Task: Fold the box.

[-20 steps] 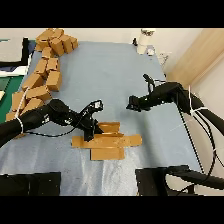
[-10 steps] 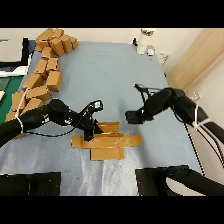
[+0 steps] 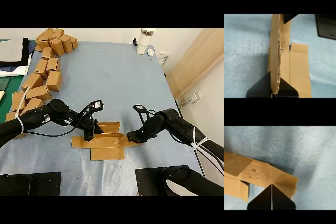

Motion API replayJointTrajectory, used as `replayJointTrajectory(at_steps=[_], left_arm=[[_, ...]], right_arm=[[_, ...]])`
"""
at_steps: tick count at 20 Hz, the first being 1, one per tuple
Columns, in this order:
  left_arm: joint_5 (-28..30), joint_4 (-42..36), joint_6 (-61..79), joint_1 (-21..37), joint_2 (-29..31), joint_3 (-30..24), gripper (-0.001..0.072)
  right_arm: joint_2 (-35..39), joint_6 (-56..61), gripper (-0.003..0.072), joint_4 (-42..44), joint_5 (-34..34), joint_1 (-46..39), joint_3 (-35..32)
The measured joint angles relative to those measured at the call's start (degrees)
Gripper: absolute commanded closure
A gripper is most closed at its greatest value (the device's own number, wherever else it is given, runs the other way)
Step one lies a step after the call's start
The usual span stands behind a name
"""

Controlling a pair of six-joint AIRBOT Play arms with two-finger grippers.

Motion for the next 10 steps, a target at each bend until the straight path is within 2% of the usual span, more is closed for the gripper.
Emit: replayJointTrajectory(at_steps=[6, 10], left_arm=[[-0.04, 0.00, 0.00, 0.00, 0.00, 0.00, 0.0699], [-0.11, 0.00, 0.00, 0.00, 0.00, 0.00, 0.0699]], right_arm=[[-2.25, -1.75, 0.0683, -0.72, 1.70, 0.22, -0.76], [2.67, -5.51, 0.0682, 2.27, 0.55, 3.80, 0.15]])
